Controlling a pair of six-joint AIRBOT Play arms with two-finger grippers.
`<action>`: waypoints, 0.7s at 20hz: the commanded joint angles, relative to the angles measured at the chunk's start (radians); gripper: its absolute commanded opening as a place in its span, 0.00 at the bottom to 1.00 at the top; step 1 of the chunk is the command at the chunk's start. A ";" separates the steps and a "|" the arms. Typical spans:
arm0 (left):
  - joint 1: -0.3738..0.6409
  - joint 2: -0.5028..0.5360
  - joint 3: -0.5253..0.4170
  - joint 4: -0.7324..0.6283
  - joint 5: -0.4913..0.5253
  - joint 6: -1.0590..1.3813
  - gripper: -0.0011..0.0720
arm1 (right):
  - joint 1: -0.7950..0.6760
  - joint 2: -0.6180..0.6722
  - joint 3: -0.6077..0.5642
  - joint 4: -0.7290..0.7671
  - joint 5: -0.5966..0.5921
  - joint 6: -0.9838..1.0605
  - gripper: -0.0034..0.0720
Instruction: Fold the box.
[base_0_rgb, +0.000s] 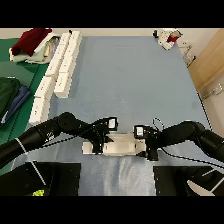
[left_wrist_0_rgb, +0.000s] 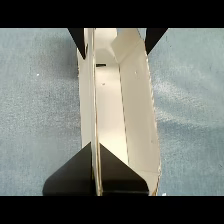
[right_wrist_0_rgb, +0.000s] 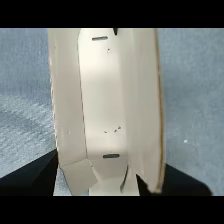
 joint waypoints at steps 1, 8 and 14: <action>0.000 0.000 0.001 0.000 0.001 0.000 0.03 | 0.003 -0.035 0.000 0.001 0.018 -0.003 0.99; 0.000 0.000 0.001 0.000 0.001 0.000 0.03 | 0.018 -0.081 -0.004 -0.021 0.044 -0.041 0.91; 0.000 0.000 0.001 0.000 0.001 0.000 0.03 | 0.019 -0.079 -0.043 0.013 0.101 -0.095 0.92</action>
